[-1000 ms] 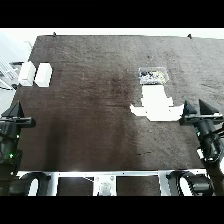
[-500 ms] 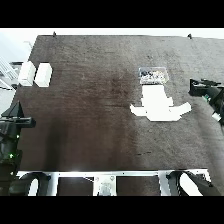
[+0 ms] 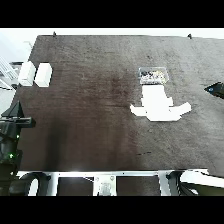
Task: Fold the box and place the chain.
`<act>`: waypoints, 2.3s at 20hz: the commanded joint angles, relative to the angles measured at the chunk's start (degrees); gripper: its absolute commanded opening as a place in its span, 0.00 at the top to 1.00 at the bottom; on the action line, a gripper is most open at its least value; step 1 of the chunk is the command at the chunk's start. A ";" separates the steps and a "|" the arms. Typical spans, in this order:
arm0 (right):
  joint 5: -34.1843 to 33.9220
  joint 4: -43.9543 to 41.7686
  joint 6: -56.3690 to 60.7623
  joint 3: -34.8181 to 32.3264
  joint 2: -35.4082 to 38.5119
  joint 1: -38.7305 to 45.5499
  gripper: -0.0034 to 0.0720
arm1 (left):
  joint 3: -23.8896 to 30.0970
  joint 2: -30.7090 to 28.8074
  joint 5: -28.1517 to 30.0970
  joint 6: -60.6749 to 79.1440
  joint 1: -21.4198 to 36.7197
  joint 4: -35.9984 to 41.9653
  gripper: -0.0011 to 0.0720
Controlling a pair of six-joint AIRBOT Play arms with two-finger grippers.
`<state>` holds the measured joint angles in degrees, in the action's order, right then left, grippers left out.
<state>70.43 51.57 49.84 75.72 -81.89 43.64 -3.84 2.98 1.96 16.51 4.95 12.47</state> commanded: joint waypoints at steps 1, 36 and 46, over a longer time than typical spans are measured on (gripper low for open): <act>17.16 4.50 3.04 11.87 -9.86 0.28 0.28 | -0.04 -0.02 0.00 0.02 0.00 0.00 0.96; 16.17 10.80 1.20 9.42 -21.00 -9.27 0.28 | -0.04 -0.02 0.00 0.02 0.00 0.00 0.96; 18.32 4.90 -0.02 6.49 -26.77 -11.13 0.33 | -0.04 -0.02 0.00 0.02 0.00 0.00 0.96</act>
<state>87.90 57.32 50.37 82.89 -106.87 32.93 -3.84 2.96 1.96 16.51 4.95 12.47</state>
